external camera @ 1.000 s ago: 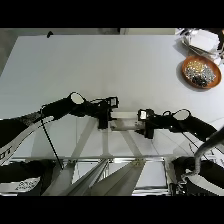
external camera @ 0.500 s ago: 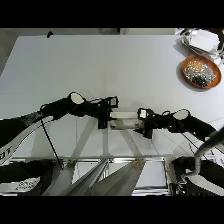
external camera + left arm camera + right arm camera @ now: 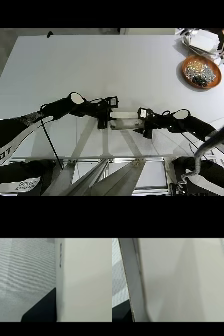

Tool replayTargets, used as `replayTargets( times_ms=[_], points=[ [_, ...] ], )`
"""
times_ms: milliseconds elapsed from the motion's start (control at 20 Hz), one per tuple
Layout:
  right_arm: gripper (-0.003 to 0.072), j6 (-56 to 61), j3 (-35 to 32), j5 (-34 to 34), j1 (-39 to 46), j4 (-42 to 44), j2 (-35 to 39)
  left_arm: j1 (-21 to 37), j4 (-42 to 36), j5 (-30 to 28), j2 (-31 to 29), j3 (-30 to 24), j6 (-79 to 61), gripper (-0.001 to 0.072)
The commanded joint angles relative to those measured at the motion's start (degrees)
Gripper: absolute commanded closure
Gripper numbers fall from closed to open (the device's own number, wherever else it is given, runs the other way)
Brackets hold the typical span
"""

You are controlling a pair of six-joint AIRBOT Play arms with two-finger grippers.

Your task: Fold the box and place the chain.

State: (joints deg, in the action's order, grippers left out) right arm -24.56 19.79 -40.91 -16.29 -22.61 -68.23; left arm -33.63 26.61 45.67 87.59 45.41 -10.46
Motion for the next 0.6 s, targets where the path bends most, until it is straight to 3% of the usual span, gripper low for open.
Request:
replayTargets(
  times_ms=[0,100,550],
  points=[
    [0.0276,0.07,0.0,-0.39,-0.07,-0.09,-0.04,-0.04,-0.02,0.02,0.0,0.0,-0.02,0.0698],
    [0.022,0.07,0.0,-0.39,-0.07,-0.09,-0.04,-0.04,-0.02,0.0,0.0,0.0,-0.02,0.0698],
    [0.0221,0.07,0.0,-0.39,-0.07,-0.07,-0.04,-0.04,-0.02,0.0,0.0,0.0,-0.02,0.0698]
  ],
)
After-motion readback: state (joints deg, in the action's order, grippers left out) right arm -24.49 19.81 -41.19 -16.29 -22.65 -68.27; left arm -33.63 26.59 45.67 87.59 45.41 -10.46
